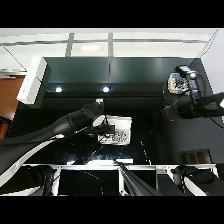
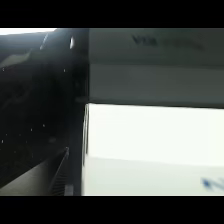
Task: Fold the box and place the chain.
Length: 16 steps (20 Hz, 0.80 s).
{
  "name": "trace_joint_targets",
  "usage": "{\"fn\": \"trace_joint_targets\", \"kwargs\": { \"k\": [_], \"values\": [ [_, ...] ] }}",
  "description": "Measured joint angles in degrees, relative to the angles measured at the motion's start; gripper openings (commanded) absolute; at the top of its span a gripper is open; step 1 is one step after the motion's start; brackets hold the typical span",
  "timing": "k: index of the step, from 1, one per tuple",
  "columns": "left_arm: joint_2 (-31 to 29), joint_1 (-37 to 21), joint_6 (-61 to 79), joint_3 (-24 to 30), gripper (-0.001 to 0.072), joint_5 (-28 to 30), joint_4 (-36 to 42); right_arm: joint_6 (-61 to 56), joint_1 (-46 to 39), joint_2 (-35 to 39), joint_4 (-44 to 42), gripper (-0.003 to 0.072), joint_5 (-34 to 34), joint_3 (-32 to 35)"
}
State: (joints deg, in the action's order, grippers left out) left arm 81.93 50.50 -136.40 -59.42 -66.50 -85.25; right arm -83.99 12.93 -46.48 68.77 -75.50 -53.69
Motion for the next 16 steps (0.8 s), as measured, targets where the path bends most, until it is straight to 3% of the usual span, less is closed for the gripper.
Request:
{"fn": "trace_joint_targets", "kwargs": {
  "k": [4, 8, 10, 12, 16],
  "values": [
    [-2.08, -1.16, 12.98, -4.28, 0.0444, -4.79, 1.01, 0.0, -2.99, 1.38, 1.14, 0.0461, -0.96, 0.07],
    [-8.94, -3.56, 33.75, -4.42, 0.0444, -13.88, 1.92, -0.28, -3.78, 1.77, 1.57, 0.0462, -1.53, 0.07],
    [-13.73, -8.28, 42.66, -1.36, 0.0444, -16.61, 3.91, -0.57, -3.96, 1.84, 1.64, 0.0461, -1.79, 0.07],
    [-17.86, -15.61, 49.2, 3.67, 0.0444, -14.71, 8.63, -1.38, -4.02, 1.84, 1.64, 0.0462, -1.79, 0.07],
    [-21.51, -33.42, 73.16, 17.11, 0.0448, -11.45, 31.56, -2.38, -4.07, 1.88, 1.64, 0.0462, -1.46, 0.07]
  ]
}}
